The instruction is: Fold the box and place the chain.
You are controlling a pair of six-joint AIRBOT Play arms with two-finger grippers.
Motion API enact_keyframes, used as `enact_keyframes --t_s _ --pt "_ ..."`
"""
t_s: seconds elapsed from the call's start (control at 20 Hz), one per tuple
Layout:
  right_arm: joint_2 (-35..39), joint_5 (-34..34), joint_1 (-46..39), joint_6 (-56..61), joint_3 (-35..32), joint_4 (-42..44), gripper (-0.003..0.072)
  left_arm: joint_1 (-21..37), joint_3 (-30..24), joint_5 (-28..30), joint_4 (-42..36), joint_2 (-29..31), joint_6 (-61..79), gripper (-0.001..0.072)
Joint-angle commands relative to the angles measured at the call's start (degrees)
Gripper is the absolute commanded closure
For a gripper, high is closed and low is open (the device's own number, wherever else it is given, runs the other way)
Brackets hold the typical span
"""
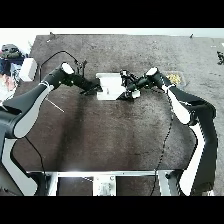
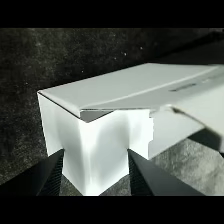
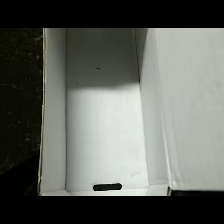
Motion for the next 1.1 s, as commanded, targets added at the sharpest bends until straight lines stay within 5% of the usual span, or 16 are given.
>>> enact_keyframes --t_s 0.0,0.25,0.8,1.05 --pt "0.0 0.0 0.0 0.0 0.0 0.0 0.0260 -1.3 0.8 2.2 4.7 -0.3 -5.5 0.0273" --pt "0.0 0.0 0.0 0.0 0.0 0.0 0.0260 -3.2 11.5 -7.5 17.2 -5.3 -14.0 0.0274" --pt "0.0 0.0 0.0 0.0 0.0 0.0 0.0260 -9.9 25.0 -15.6 37.0 -12.1 -27.7 0.0286" --pt "0.0 0.0 0.0 0.0 0.0 0.0 0.0260 -12.7 25.2 -17.0 48.0 -12.9 -34.6 0.0294"
